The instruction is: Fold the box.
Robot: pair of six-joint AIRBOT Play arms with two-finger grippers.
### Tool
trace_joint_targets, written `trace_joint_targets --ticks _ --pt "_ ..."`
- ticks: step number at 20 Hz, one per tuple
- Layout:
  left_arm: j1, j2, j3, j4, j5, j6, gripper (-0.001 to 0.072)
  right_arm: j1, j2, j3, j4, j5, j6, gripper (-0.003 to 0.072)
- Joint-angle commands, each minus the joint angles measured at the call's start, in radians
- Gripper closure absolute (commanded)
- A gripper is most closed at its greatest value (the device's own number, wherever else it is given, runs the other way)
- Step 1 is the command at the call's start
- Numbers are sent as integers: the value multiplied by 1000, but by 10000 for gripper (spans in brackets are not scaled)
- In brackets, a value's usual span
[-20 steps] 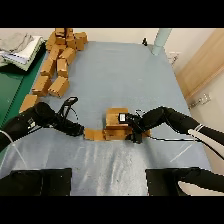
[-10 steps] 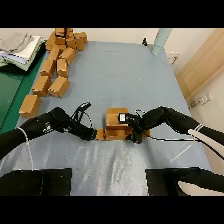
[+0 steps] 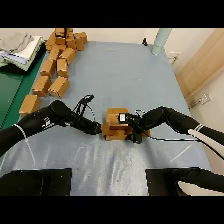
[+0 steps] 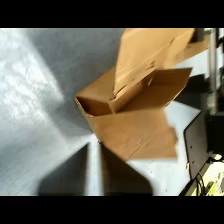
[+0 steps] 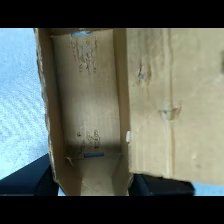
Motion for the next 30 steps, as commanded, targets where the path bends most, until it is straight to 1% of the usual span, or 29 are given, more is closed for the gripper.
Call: trace_joint_targets --ticks 1,7,15,17,19,22,24,26,29,30 --pt "-1 5 22 -14 14 -14 252 0 -1 0 0 0 0 176" --pt "-3 4 22 -66 20 -10 249 0 -1 0 0 0 1 176" --pt "-2 -21 22 -77 60 -9 249 0 -1 0 0 0 0 176" --pt "-6 -21 22 -78 42 -21 249 0 -1 0 0 0 0 176" --pt "-39 -21 29 -14 52 -111 249 0 -1 0 0 0 0 175" --pt "-130 -21 77 221 92 -365 249 0 -1 0 0 0 0 175" --pt "-182 -22 108 340 99 -500 249 0 -1 0 0 0 0 176" --pt "-217 -37 135 414 88 -606 249 0 -1 0 0 0 0 176" --pt "-270 -87 171 467 80 -734 249 0 -1 0 0 0 0 176" --pt "-290 -104 188 514 70 -793 249 0 -1 0 0 0 0 176"
